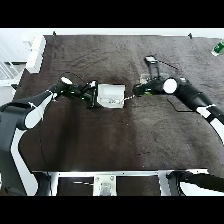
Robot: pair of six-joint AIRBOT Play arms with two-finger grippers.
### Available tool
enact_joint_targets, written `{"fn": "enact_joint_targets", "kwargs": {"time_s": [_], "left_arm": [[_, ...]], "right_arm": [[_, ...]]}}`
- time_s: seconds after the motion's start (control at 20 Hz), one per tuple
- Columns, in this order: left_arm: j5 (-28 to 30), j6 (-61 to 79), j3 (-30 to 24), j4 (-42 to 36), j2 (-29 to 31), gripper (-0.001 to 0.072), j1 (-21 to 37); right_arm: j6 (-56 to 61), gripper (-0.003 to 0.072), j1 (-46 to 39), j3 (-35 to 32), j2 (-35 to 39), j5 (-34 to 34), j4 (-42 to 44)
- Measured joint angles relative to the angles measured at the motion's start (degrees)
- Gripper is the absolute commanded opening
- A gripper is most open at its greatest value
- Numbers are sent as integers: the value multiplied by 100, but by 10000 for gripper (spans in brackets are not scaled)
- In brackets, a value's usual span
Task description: Fold the box and place the chain.
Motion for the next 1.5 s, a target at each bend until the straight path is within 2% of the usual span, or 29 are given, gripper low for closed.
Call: {"fn": "enact_joint_targets", "kwargs": {"time_s": [0.35, 0.65, 0.75, 0.8, 0.85, 0.95, 1.25, 1.5], "left_arm": [[0, 0, 0, -2, 0, 409, 0], [2, 0, 0, -2, 0, 409, 0], [2, 0, 0, -2, 0, 408, 0], [0, 0, 0, -2, 0, 408, 0], [2, 0, 0, -2, 0, 409, 0], [2, 0, 0, -2, 0, 409, 0], [2, 0, 0, -2, 0, 409, 0], [2, 0, 0, -2, 0, 409, 0]], "right_arm": [[291, 494, -612, -437, -542, -935, 723], [164, 491, -590, -173, -1193, -1543, 1508], [28, 357, -496, 15, -1434, -1609, 1746], [-13, 254, -450, 105, -1552, -1626, 1832], [-42, 197, -417, 192, -1672, -1633, 1904], [-96, 12, -404, 302, -1851, -1661, 1989], [-142, 11, -682, 402, -1884, -1552, 2079], [-238, 11, -466, 420, -992, -955, 2098]]}}
